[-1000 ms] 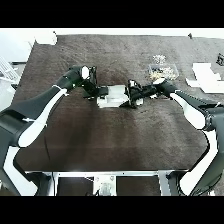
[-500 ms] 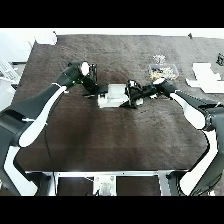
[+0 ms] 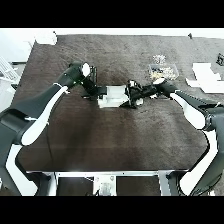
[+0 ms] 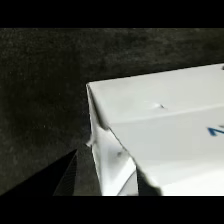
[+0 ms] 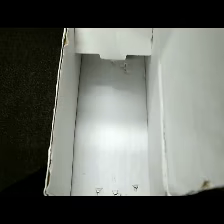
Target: Fold the box and place the chain.
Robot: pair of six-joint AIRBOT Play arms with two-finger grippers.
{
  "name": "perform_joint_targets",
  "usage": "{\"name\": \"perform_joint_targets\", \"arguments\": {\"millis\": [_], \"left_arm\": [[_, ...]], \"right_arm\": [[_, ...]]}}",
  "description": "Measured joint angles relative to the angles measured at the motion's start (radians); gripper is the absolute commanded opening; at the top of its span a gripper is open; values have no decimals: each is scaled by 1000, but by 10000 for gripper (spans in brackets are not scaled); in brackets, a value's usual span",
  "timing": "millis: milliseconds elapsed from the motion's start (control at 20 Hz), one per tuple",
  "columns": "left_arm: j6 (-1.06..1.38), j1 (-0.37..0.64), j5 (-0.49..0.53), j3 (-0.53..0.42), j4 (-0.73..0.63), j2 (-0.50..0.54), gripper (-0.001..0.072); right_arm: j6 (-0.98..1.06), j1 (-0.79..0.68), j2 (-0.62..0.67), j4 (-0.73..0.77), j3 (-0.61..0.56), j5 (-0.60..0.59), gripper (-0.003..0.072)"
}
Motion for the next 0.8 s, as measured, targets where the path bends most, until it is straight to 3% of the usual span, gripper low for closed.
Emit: {"name": "perform_joint_targets", "arguments": {"millis": [550, 800], "left_arm": [[2, -5, 42, 8, 6, -30, 421], [2, -11, -60, 122, 24, -108, 421]], "right_arm": [[0, 0, 0, 0, 0, 0, 581], [0, 0, 0, 0, 0, 0, 581]]}}
